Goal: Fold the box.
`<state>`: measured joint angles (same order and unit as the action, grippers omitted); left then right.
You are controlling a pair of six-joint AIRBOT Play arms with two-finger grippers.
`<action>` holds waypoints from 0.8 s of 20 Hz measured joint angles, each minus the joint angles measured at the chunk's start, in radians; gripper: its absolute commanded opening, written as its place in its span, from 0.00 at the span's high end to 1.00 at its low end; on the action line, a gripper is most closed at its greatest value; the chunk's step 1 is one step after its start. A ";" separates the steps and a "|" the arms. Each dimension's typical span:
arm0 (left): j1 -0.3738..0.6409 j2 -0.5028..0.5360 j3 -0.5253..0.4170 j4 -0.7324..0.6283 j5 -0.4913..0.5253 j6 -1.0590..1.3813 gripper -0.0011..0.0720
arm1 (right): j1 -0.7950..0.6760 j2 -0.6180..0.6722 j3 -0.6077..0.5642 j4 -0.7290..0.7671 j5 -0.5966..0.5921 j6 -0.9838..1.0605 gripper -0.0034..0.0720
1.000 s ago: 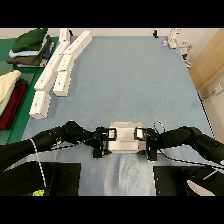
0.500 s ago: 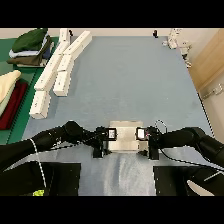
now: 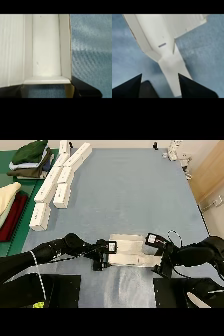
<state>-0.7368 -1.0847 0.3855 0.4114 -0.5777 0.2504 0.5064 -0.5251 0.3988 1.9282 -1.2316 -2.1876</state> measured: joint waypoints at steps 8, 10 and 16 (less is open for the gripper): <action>0.000 0.000 0.000 0.000 0.001 -0.001 0.29 | 0.000 -0.088 0.031 0.350 0.364 0.463 0.61; 0.000 0.000 0.000 0.000 0.002 -0.002 0.29 | 0.000 -0.165 0.032 0.373 0.467 0.522 0.61; 0.000 0.000 0.000 -0.001 0.003 -0.003 0.29 | 0.006 -0.387 0.034 0.398 0.579 0.584 0.61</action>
